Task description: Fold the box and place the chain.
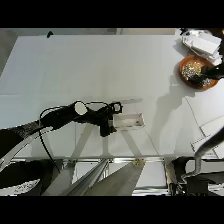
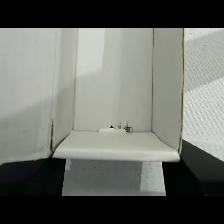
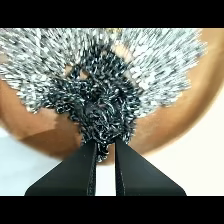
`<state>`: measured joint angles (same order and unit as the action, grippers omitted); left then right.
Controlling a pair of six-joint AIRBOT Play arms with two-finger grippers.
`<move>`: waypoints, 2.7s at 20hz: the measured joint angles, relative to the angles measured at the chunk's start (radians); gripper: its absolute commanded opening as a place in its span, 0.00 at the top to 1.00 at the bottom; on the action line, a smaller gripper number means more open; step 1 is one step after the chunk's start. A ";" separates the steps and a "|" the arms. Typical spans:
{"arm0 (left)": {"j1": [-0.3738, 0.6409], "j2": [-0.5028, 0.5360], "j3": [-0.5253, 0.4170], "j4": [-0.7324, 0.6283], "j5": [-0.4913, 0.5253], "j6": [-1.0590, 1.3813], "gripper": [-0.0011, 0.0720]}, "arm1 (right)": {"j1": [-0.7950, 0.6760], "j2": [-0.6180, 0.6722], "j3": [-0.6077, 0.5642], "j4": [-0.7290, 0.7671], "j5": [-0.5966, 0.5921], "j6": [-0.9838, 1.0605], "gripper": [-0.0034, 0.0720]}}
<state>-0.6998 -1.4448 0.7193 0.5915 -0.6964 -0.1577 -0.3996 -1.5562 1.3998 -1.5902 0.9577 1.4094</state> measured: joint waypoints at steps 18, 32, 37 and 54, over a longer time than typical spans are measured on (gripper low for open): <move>0.000 0.000 0.000 0.000 0.000 0.000 0.53 | 0.000 0.557 0.000 0.514 0.560 -0.231 0.93; 0.000 0.000 0.000 0.000 0.000 0.000 0.53 | 0.323 0.713 -0.320 0.693 0.576 -0.203 0.93; 0.000 0.000 0.000 0.000 0.000 0.000 0.53 | 0.528 0.733 -0.456 0.661 0.438 -0.149 0.93; 0.000 0.000 0.000 0.000 0.000 0.000 0.53 | 0.840 0.735 -0.555 0.579 0.153 0.005 0.93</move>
<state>-0.6998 -1.4448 0.7193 0.5915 -0.6964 -0.1574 0.4408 -0.8207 0.8452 -1.0115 1.1110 1.4143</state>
